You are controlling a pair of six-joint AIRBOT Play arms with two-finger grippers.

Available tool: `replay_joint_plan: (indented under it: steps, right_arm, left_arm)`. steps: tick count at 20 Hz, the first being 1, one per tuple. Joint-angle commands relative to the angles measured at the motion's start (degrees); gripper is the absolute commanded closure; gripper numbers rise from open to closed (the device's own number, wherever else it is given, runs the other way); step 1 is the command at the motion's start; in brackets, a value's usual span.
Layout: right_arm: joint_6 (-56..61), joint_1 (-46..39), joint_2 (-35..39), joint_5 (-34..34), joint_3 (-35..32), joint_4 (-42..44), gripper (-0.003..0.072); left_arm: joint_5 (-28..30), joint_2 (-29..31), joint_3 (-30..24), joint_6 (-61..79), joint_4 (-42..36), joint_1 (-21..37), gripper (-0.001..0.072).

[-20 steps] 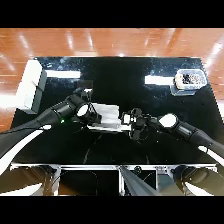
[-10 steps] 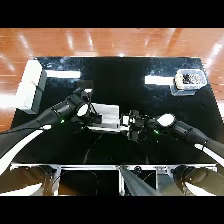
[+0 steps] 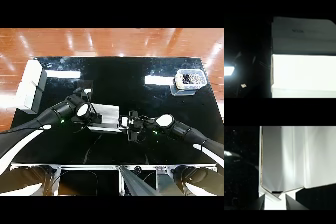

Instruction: Fold the box and place the chain.

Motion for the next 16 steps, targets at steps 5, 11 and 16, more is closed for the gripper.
replay_joint_plan:
  steps: [5, 11, 16]
  right_arm:
    - [-0.3, 0.2, 0.0, -3.1, 0.1, 0.1, 0.0374]
    - [-0.3, 0.2, 0.0, -3.2, 0.2, 2.6, 0.0487]
    - [-0.5, 0.2, -0.1, -3.1, 0.2, 3.8, 0.0487]
  left_arm:
    - [0.3, 0.0, 0.0, 0.0, -0.7, 0.0, 0.0687]
    - [0.7, 0.0, 0.0, 0.0, -1.0, 0.0, 0.0687]
    - [1.4, 0.0, 0.0, 0.0, -2.0, 0.0, 0.0687]
